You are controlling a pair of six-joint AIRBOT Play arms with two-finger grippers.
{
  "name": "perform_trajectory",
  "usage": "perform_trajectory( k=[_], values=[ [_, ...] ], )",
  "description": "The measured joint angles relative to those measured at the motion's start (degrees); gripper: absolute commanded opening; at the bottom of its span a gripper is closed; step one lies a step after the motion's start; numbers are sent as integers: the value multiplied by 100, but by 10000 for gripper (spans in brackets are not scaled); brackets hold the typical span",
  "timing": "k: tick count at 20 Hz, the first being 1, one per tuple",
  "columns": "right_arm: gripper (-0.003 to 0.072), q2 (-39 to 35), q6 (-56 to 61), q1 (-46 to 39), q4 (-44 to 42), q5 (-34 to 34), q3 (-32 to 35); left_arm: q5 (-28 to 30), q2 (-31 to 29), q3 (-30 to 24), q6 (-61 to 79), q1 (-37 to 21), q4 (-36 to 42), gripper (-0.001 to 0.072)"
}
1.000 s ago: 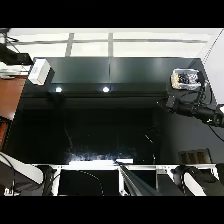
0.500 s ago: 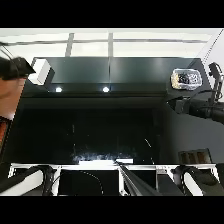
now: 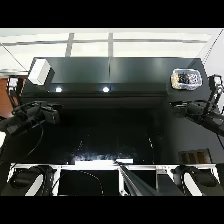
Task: Fold the box and place the chain.
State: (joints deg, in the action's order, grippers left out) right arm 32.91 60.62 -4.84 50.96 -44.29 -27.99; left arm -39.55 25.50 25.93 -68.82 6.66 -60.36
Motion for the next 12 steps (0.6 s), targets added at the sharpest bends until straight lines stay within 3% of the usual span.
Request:
perform_trajectory(
  k=[12],
  values=[
    [42,-22,-24,4,9,247,111,442,-391,-363,94,61,83,330]
  ],
)
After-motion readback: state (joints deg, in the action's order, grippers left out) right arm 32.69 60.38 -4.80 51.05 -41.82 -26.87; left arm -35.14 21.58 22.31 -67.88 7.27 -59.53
